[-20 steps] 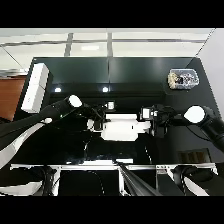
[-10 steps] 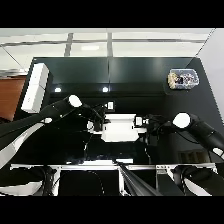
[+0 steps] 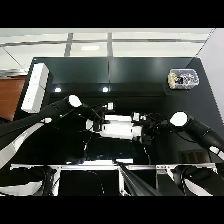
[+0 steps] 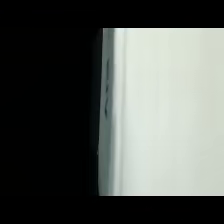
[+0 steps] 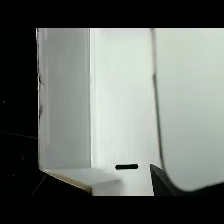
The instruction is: Fold the box and place the chain.
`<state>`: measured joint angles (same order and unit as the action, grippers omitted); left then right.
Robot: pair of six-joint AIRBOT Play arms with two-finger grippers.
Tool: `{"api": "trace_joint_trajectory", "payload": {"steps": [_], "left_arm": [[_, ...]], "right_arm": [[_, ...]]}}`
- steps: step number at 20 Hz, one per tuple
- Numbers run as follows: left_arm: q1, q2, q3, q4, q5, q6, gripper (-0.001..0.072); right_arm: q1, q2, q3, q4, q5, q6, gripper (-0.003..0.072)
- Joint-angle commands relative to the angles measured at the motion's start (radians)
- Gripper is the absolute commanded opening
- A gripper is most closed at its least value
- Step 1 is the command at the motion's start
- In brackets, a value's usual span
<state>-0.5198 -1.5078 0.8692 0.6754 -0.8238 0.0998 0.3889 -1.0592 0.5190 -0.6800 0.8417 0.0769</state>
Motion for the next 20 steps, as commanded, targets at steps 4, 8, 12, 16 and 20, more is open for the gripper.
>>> {"api": "trace_joint_trajectory", "payload": {"steps": [4, 8, 12, 16, 20], "left_arm": [[-0.001, -0.001, 0.0, -0.003, 0.001, -0.003, 0.0023], [-0.001, -0.001, 0.0, -0.003, 0.001, -0.002, 0.0023], [-0.001, -0.001, 0.0, -0.003, 0.001, -0.003, 0.0023], [-0.001, -0.001, 0.0, -0.003, 0.0, -0.003, 0.0023], [-0.001, -0.001, 0.0, -0.006, 0.0, -0.003, 0.0023]], "right_arm": [[-0.037, 0.04, 0.02, 0.0, -0.015, -0.002, 0.0702], [-0.04, 0.04, 0.02, -0.057, -0.042, -0.075, 0.0702], [-0.04, 0.04, 0.02, -0.131, 0.045, -0.085, 0.0701], [-0.04, 0.04, 0.016, -0.267, 0.084, 0.002, 0.0701], [-0.032, 0.04, -0.005, -0.227, 0.109, -0.001, 0.0701]]}}
